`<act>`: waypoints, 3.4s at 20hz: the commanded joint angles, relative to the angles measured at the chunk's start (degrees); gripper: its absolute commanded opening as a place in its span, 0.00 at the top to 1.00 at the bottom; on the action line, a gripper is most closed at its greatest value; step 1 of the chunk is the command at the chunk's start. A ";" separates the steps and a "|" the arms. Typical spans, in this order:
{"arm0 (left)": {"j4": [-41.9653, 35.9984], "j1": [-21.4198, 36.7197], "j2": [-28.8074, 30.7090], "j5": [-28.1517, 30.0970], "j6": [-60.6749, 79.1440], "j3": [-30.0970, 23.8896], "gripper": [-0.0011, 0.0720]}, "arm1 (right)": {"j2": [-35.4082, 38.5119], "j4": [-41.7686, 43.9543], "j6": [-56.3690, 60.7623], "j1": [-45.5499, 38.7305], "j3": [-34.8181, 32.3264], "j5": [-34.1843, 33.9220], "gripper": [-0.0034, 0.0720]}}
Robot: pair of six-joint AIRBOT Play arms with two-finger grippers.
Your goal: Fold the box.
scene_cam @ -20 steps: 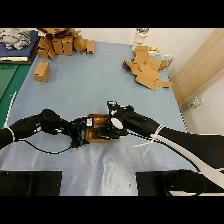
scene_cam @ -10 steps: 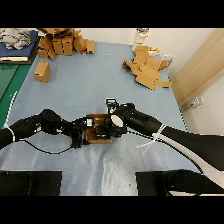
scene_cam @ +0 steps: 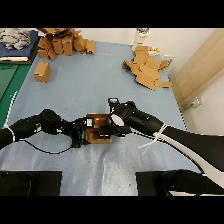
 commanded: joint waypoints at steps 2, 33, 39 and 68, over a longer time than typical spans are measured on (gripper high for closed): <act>0.68 0.07 0.00 0.61 -0.22 0.02 0.29 | 2.34 -0.11 0.42 -0.02 0.15 0.59 0.41; 9.57 0.07 1.27 0.44 -6.62 0.94 0.29 | -11.85 73.85 -108.96 -25.66 -1.44 3.13 0.95; 9.42 0.07 1.27 0.46 -6.62 0.94 0.29 | -5.81 59.30 -109.37 -21.29 -1.44 -4.61 0.95; 9.42 0.04 1.27 0.02 -6.60 0.94 0.29 | 20.02 52.19 -142.57 -2.16 -25.33 -38.82 0.51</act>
